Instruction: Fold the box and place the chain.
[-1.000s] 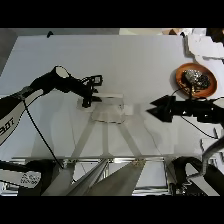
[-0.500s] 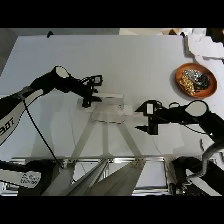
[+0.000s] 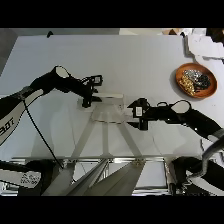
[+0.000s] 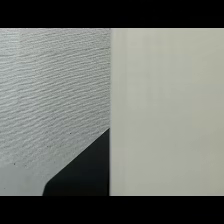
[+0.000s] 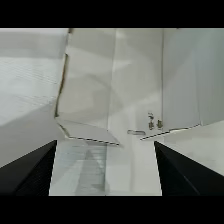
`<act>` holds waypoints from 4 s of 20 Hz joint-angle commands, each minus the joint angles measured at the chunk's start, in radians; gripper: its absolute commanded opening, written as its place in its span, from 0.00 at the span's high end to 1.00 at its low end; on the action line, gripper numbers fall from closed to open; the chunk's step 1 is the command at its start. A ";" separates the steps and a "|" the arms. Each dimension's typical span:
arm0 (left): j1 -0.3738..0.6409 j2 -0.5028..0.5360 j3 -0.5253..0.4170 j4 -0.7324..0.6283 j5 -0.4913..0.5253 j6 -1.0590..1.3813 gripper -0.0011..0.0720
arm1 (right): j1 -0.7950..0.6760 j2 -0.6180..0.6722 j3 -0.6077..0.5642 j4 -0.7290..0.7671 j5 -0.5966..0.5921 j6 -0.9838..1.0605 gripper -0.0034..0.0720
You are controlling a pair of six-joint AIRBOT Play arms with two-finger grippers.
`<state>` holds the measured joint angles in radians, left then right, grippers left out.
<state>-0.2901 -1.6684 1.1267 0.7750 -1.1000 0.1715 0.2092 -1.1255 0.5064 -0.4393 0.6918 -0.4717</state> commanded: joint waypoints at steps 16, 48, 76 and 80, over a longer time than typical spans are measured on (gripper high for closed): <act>0.000 -0.001 -0.001 0.000 0.000 0.000 0.97 | 0.124 -0.146 -0.002 -0.005 -0.192 0.189 0.03; 0.000 -0.001 -0.001 0.000 0.000 0.000 0.97 | 0.087 -0.162 0.085 0.083 -0.262 0.537 0.04; 0.000 -0.001 -0.001 0.000 0.000 0.000 0.97 | -0.009 -0.271 0.092 0.188 -0.035 0.349 0.04; 0.000 -0.001 -0.001 0.000 0.000 0.000 0.97 | -0.009 -0.271 0.123 0.183 -0.063 0.398 0.04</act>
<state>-0.2897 -1.6684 1.1263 0.7746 -1.0985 0.1696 0.2005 -1.3960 0.6121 -0.2558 0.6548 -0.1181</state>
